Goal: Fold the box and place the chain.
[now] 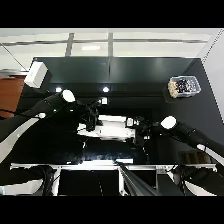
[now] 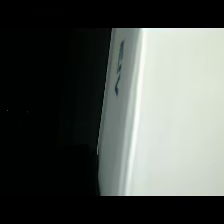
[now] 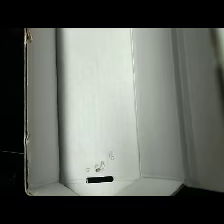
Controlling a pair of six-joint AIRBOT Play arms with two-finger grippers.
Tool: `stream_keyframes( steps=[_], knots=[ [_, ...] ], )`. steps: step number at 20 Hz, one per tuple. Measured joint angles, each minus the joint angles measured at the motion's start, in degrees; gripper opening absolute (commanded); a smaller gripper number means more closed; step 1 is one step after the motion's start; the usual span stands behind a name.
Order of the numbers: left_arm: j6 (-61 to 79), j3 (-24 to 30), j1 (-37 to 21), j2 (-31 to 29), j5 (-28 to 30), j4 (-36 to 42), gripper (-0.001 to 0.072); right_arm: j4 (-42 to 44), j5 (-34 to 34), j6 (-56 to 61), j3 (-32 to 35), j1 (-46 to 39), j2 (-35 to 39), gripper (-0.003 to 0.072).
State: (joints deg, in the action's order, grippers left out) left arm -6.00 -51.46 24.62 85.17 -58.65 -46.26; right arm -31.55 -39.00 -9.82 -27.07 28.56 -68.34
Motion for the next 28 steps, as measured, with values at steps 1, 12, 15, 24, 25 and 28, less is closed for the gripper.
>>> stream_keyframes(
  steps=[1,12,15,24,25,28],
  knots=[
    [0.0,0.0,0.0,0.0,0.0,0.0,0.0026,0.0,0.1,0.0,0.0,0.0,0.0,0.069],
    [0.0,0.0,0.0,0.0,-0.5,0.1,0.0055,-0.2,0.6,0.2,0.0,0.1,-0.1,0.0594],
    [-0.3,0.0,0.0,0.0,-1.4,0.4,0.0268,-0.2,0.7,0.2,0.0,0.1,-0.1,0.0593],
    [-1.2,0.0,-0.7,-1.6,-3.5,-1.5,0.0637,-0.2,0.7,0.2,0.0,0.1,-0.1,0.0461],
    [-2.1,0.0,-1.2,-2.2,-3.7,-2.4,0.0637,-0.2,0.7,0.2,0.0,0.1,-0.1,0.0462],
    [-6.2,0.0,-3.8,-5.1,-5.8,-6.3,0.0636,-0.2,0.7,0.2,0.0,0.1,-0.1,0.0461]
  ],
)
